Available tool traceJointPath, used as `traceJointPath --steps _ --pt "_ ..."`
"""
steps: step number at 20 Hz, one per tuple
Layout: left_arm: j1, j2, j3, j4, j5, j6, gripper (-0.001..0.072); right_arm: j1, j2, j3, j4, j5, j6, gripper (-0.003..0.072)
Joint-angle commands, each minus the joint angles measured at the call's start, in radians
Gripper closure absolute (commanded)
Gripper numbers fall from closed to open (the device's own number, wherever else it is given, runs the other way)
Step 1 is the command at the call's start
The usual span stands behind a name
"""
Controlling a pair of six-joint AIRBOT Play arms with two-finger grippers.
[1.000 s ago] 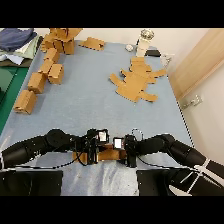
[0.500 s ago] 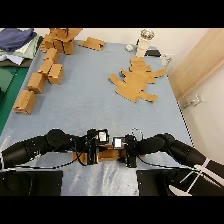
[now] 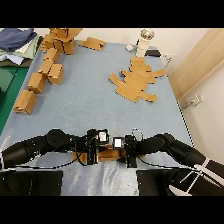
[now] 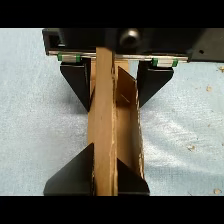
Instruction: Fold the box.
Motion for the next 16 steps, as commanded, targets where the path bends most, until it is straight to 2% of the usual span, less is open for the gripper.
traceJointPath --steps 1,16 --pt "0.0 0.0 0.0 0.0 0.0 0.0 0.0696 0.0 -0.013 -0.001 -0.005 0.004 0.0 0.0239" --pt "0.0 0.0 0.0 0.0 0.001 0.0 0.0696 0.001 -0.011 0.0 -0.008 0.018 0.001 0.0239"
